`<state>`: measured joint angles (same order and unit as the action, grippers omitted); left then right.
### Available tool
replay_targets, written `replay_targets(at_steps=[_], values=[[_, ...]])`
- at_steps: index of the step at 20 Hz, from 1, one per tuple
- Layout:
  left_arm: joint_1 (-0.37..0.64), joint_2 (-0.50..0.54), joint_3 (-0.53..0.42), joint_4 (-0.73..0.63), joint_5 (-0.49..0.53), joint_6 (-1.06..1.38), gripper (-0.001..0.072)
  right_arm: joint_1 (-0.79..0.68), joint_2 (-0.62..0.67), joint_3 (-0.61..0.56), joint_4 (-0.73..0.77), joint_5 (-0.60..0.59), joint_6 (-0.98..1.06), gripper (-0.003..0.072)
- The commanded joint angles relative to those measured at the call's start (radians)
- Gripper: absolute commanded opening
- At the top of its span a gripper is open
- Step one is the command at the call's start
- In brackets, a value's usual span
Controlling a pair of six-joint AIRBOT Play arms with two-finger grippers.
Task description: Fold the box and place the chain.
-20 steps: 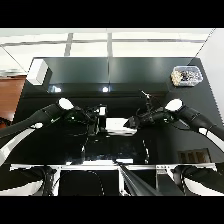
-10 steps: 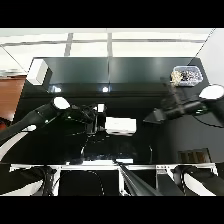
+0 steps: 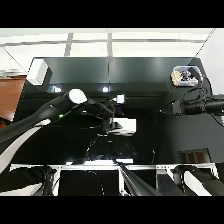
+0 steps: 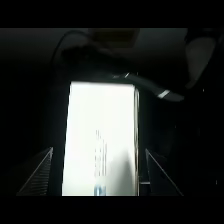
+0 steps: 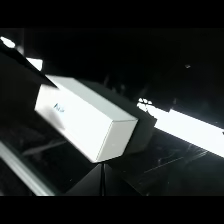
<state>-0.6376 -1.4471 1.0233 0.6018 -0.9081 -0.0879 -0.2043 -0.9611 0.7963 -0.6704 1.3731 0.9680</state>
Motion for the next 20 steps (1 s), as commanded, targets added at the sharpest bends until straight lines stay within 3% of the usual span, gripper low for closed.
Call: replay_targets(at_steps=[1,10,18,19,20], values=[[-0.041,-0.143,0.109,-0.01,-0.014,-0.127,0.0712,-0.007,0.003,0.001,-0.012,-0.019,-0.004,0.0019],[-0.04,-0.171,0.135,0.077,-0.156,-0.157,0.0712,-0.007,0.004,0.001,-0.046,-0.025,-0.023,0.0019],[-0.101,-0.18,0.173,0.384,-0.16,-0.157,0.0712,-0.007,0.004,0.001,-0.045,-0.027,-0.022,0.0019],[-0.112,-0.184,0.173,0.399,-0.145,-0.165,0.0706,-0.007,0.004,0.001,-0.045,-0.028,-0.022,0.0019],[-0.121,-0.182,0.175,0.413,-0.118,-0.212,0.0631,-0.007,0.004,0.001,-0.045,-0.028,-0.022,0.0019]])
